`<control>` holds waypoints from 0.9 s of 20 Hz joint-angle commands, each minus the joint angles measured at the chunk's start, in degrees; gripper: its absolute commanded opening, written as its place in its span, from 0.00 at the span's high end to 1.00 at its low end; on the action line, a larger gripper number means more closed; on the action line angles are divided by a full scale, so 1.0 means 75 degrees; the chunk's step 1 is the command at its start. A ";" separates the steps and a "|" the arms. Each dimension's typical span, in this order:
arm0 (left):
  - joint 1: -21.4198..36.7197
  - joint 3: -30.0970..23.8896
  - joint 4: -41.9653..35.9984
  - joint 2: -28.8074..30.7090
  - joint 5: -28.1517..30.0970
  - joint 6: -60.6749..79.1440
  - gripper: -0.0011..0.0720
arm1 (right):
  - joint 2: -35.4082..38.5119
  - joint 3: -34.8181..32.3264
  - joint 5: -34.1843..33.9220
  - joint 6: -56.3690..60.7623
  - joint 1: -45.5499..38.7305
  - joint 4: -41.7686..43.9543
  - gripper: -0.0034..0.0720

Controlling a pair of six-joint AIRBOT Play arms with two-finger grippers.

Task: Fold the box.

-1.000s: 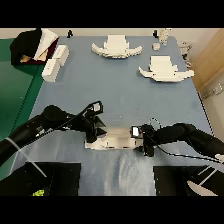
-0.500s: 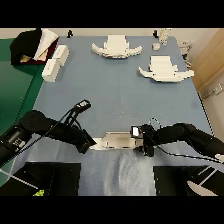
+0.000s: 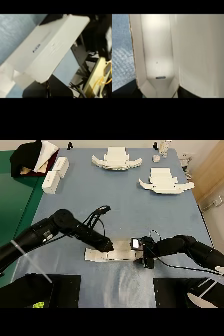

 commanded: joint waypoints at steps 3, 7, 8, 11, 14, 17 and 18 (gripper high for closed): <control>0.0280 0.0790 0.0370 -0.1469 0.0714 0.0490 0.97 | 0.0006 0.0006 0.0000 0.0000 0.0006 0.0000 0.27; 0.0286 0.0775 0.0469 -0.1918 0.1189 0.0452 0.97 | 0.0006 0.0006 -0.0003 0.0000 0.0006 0.0000 0.27; 0.0286 0.0775 0.0460 -0.2046 0.1198 0.0452 0.97 | 0.0006 0.0006 0.0000 0.0000 0.0006 0.0000 0.27; 0.0283 0.0775 0.0236 -0.2326 0.1192 0.0458 0.97 | 0.0006 0.0006 0.0000 -0.0003 0.0006 0.0000 0.27; 0.0286 0.0784 -0.0061 -0.2340 0.1189 0.0495 0.97 | 0.0006 0.0006 0.0000 -0.0003 0.0006 0.0000 0.27; 0.0306 0.0793 -0.0061 -0.2090 0.1049 0.0726 0.97 | 0.0006 0.0006 0.0000 0.0000 0.0006 0.0000 0.27; 0.0332 0.0793 -0.0052 -0.1874 0.0927 0.0854 0.97 | 0.0006 0.0006 -0.0003 0.0000 0.0006 0.0000 0.27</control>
